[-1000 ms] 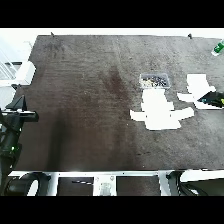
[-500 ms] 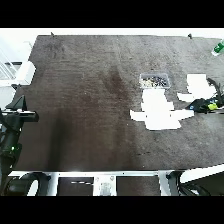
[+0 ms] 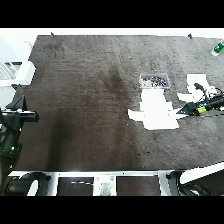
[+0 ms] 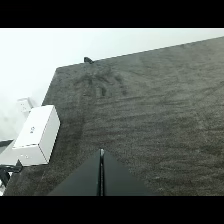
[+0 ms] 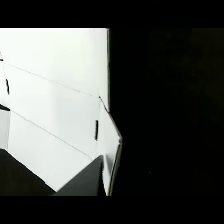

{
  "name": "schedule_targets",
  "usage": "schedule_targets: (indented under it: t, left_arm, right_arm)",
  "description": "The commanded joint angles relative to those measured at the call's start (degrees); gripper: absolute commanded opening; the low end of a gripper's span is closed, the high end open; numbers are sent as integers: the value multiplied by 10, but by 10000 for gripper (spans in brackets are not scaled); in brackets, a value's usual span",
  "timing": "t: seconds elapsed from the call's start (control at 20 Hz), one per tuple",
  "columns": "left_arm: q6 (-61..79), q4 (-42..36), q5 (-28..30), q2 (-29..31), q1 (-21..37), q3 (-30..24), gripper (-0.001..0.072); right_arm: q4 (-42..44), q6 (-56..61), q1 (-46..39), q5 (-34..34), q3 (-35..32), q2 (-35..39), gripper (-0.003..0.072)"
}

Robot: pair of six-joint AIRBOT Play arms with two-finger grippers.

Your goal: Fold the box and place the chain.

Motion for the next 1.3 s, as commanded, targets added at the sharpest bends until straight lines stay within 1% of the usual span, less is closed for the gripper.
schedule_targets:
  t: [0.0, 0.1, 0.15, 0.25, 0.3, 0.4, 0.45, 0.6, 0.75, 0.8, 0.9, 1.1, 1.25]
  left_arm:
    - [0, 0, 0, 0, 0, 1, 21]
    - [0, 0, 0, 0, 0, 1, 21]
    - [0, 0, 0, 0, 0, 1, 21]
    - [0, 0, 0, 0, 0, 1, 21]
    - [0, 0, 0, 0, 0, 1, 21]
    - [0, 0, 0, 0, 0, 1, 21]
    - [0, 0, 0, 0, 0, 1, 21]
    - [0, 0, 0, 0, 0, 1, 21]
    - [0, 0, 0, 0, 0, 1, 21]
    - [0, 0, 0, 0, 0, 1, 21]
    - [0, 0, 0, 0, 0, 2, 21]
    - [0, 0, -9, 0, 0, 2, 21]
    - [0, 0, -19, 0, 0, 2, 21]
  right_arm:
    - [16, -9, 2, 17, -7, -4, 14]
    - [30, -8, 2, 50, -11, 2, 13]
    - [55, -4, 3, 50, -25, 13, 12]
    - [126, -5, 9, 39, -73, 45, 11]
    - [146, -2, 18, 24, -96, 61, 12]
    - [154, 3, 47, 7, -134, 92, 11]
    - [178, 1, 66, -8, -157, 111, 11]
    - [272, 2, 134, -98, -214, 156, 11]
    - [327, 2, 224, -156, -219, 160, 11]
    - [336, 2, 254, -188, -219, 160, 12]
    - [337, 1, 303, -245, -219, 160, 12]
    - [325, -16, 366, -352, -219, 158, 11]
    - [299, -23, 398, -392, -214, 139, 12]
